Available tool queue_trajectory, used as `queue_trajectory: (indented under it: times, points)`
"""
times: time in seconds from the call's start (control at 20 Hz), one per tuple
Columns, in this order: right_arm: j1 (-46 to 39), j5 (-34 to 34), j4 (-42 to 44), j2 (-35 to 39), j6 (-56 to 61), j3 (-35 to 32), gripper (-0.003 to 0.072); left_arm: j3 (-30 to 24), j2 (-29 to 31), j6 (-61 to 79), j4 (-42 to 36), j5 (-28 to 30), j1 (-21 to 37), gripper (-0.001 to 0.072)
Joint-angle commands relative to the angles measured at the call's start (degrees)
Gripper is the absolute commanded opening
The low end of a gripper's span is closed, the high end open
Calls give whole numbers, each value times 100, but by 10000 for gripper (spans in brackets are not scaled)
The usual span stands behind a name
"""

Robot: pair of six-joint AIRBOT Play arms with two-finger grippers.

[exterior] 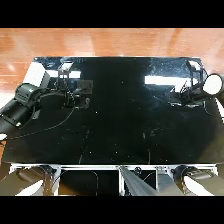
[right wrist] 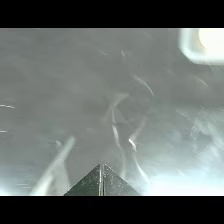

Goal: Fold the box and place the chain.

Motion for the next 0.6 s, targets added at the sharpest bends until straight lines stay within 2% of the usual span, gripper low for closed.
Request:
queue_trajectory:
  times: [0.0,0.55]
  points:
    - [-299,57,-201,-33,68,-291,31,-76,-35,-282,166,31,92,21]
    - [-299,61,-199,-35,68,-291,31,-76,-35,-284,164,28,87,21]
